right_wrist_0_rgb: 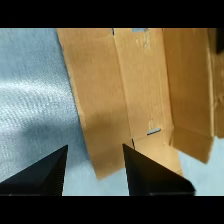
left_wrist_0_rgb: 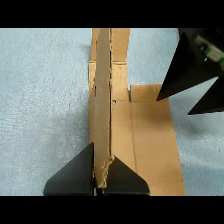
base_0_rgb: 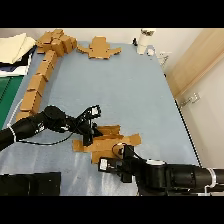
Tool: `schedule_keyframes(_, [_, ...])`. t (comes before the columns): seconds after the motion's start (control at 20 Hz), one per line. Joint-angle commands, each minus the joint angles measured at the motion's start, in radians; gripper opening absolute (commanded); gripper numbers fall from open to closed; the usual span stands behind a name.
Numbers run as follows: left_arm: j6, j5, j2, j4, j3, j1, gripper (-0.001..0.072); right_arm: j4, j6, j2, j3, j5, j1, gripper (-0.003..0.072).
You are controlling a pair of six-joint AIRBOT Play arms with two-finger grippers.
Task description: Fold the box.
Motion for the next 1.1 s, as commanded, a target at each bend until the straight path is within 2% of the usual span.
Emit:
schedule_keyframes(0.0, [0.0, 0.0, 0.0, 0.0, -0.001, 0.0, 0.0013, -0.09, 0.001, -0.068, -0.005, 0.034, 0.023, 0.0516])
schedule_keyframes(0.6, [0.0, 0.0, 0.0, 0.0, -0.001, 0.0, 0.0013, -0.293, 0.162, -0.027, 0.024, -0.031, 0.023, 0.0507])
schedule_keyframes(0.7, [0.0, 0.0, 0.0, 0.0, -0.001, 0.0, 0.0013, -0.262, 0.157, -0.028, 0.024, -0.029, 0.024, 0.0507])
schedule_keyframes(0.9, [0.0, 0.0, 0.0, 0.0, -0.001, 0.0, 0.0013, -0.081, 0.079, -0.029, 0.02, -0.03, 0.066, 0.0509])
schedule_keyframes(1.05, [0.0, 0.0, 0.0, 0.0, -0.001, 0.0, 0.0013, -0.085, 0.071, -0.03, 0.009, -0.026, 0.069, 0.053])
